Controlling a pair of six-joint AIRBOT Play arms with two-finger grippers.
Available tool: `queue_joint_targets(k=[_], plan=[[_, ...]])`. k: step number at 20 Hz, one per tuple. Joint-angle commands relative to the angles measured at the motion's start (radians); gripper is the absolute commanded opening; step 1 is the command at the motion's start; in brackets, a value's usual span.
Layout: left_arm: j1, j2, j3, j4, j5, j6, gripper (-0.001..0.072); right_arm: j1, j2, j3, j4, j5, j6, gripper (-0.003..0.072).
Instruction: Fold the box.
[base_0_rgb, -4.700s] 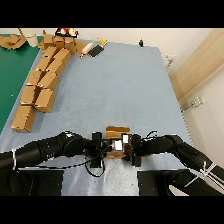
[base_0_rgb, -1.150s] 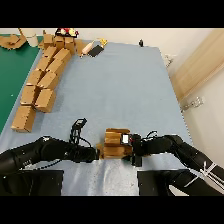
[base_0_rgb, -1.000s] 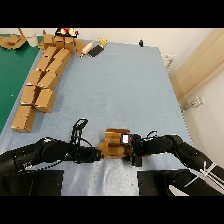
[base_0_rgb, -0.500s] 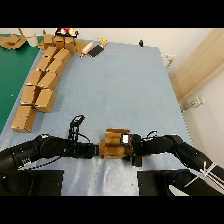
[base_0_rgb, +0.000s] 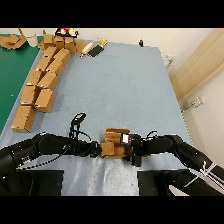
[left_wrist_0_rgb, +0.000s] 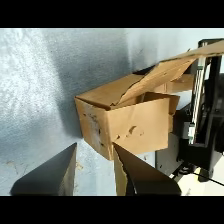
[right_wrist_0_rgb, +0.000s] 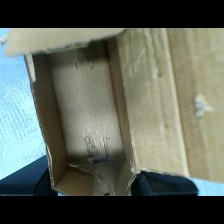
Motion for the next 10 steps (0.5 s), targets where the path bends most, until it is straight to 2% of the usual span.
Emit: queue_joint_targets(k=[1, 5, 10], plan=[[0.002, 0.000, 0.002, -0.014, -0.015, 0.019, 0.0354, 0.000, 0.000, 0.001, 0.002, 0.000, 0.000, 0.0416], [-0.002, -0.001, 0.002, -0.024, -0.012, 0.021, 0.0354, 0.000, 0.000, 0.001, 0.002, 0.000, 0.000, 0.0415], [-0.008, -0.001, 0.002, -0.105, 0.092, 0.019, 0.0355, 0.000, 0.000, 0.001, 0.002, 0.000, 0.000, 0.0415]])
